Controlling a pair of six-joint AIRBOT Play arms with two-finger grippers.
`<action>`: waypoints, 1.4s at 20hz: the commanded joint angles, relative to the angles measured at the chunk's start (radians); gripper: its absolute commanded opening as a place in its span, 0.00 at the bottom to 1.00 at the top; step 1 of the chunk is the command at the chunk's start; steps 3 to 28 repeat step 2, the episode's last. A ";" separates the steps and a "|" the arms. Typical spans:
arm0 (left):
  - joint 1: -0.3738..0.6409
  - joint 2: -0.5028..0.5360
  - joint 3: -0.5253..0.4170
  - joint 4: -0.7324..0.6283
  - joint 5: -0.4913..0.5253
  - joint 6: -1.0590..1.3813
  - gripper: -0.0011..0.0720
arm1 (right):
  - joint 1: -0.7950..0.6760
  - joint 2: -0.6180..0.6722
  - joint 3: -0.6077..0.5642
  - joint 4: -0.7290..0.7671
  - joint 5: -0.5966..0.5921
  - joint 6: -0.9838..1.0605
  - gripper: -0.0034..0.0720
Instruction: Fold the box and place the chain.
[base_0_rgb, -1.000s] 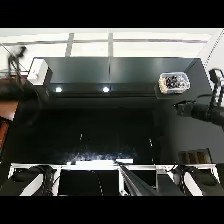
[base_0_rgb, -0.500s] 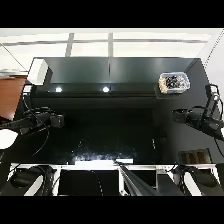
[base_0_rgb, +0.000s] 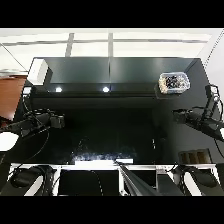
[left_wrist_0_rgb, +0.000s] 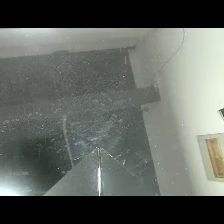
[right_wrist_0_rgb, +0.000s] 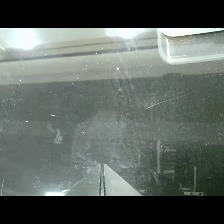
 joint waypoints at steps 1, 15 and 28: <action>-0.001 0.001 -0.001 0.000 0.003 0.000 0.06 | 0.000 0.000 0.000 0.000 0.000 0.000 0.08; -0.001 0.001 -0.001 0.000 0.003 0.000 0.06 | 0.000 0.001 0.000 0.000 0.000 0.000 0.08; -0.001 0.001 -0.001 0.000 0.003 0.000 0.06 | 0.000 0.001 0.000 0.000 0.000 0.000 0.08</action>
